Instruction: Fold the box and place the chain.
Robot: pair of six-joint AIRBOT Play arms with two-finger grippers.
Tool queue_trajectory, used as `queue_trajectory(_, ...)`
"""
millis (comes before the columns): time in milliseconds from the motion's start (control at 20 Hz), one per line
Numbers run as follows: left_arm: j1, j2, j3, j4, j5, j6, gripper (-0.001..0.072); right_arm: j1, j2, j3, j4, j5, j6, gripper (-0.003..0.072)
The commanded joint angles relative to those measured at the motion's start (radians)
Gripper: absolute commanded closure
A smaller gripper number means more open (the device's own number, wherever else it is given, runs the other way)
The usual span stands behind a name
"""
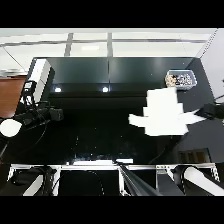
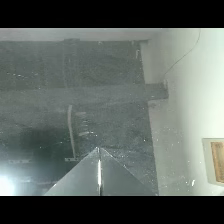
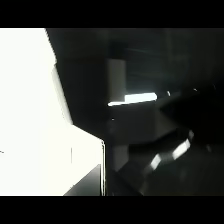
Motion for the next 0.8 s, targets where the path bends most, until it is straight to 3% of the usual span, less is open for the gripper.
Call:
queue_trajectory(0,0.000,0.000,0.000,-0.001,0.001,0.000,0.0686,0.199,0.135,-0.140,0.163,-0.128,0.006,0.0673)
queue_trajectory(150,0.000,-0.001,0.000,-0.002,0.021,0.000,0.0686,0.380,0.243,-0.289,0.285,-0.330,0.006,0.0673)
queue_trajectory(300,0.000,-0.018,0.000,-0.031,0.090,0.000,0.0686,0.575,0.260,-0.431,0.385,-0.555,-0.006,0.0673)
queue_trajectory(450,-0.001,-0.062,0.000,-0.154,0.112,0.001,0.0685,0.791,0.259,-0.504,0.459,-0.780,-0.014,0.0673)
queue_trajectory(550,-0.005,-0.116,0.000,-0.266,0.108,0.014,0.0680,0.891,0.259,-0.509,0.468,-0.868,0.003,0.0672)
queue_trajectory(600,-0.016,-0.153,0.003,-0.325,0.111,0.076,0.0468,0.919,0.259,-0.509,0.468,-0.888,0.009,0.0673)
queue_trajectory(650,-0.037,-0.193,0.014,-0.375,0.109,0.150,0.0002,0.934,0.259,-0.509,0.468,-0.889,0.009,0.0672)
queue_trajectory(750,-0.072,-0.296,0.078,-0.446,0.042,0.186,0.0002,0.940,0.259,-0.509,0.468,-0.875,0.009,0.0673)
